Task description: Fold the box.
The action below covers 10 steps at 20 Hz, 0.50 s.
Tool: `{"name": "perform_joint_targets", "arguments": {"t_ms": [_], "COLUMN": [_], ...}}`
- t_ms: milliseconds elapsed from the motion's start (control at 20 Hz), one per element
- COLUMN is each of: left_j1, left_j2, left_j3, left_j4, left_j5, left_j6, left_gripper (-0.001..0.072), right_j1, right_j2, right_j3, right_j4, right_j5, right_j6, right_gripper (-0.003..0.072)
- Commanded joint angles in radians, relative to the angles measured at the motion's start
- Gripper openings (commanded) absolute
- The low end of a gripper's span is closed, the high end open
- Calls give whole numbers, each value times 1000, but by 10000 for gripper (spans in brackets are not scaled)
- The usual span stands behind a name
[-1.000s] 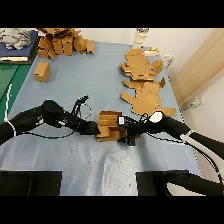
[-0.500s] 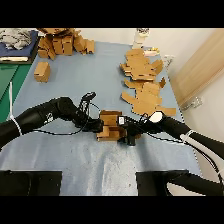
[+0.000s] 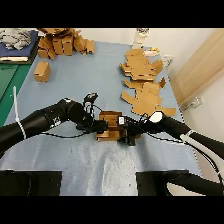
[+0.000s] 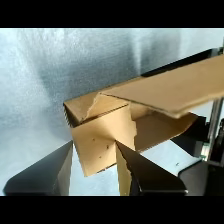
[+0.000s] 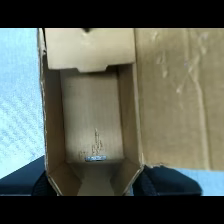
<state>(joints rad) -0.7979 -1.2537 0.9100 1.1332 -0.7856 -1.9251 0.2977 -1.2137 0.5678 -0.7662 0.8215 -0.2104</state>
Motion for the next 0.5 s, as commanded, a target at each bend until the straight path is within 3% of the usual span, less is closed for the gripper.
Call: {"name": "perform_joint_targets", "arguments": {"t_ms": [0,200,450], "left_j1": [-40,-78,-115], "left_j2": [-17,-70,-153], "left_j3": [8,47,144], "left_j4": [49,94,260], "left_j5": [-2,-34,-109], "left_j6": [-120,-172,-312], "left_gripper": [427,426,426], "right_j1": [0,0,0], "right_j2": [0,0,0], "right_j3": [0,0,0], "right_j4": [0,0,1], "right_j5": [0,0,0], "right_j6": [0,1,1], "right_gripper": [593,593,593]}}
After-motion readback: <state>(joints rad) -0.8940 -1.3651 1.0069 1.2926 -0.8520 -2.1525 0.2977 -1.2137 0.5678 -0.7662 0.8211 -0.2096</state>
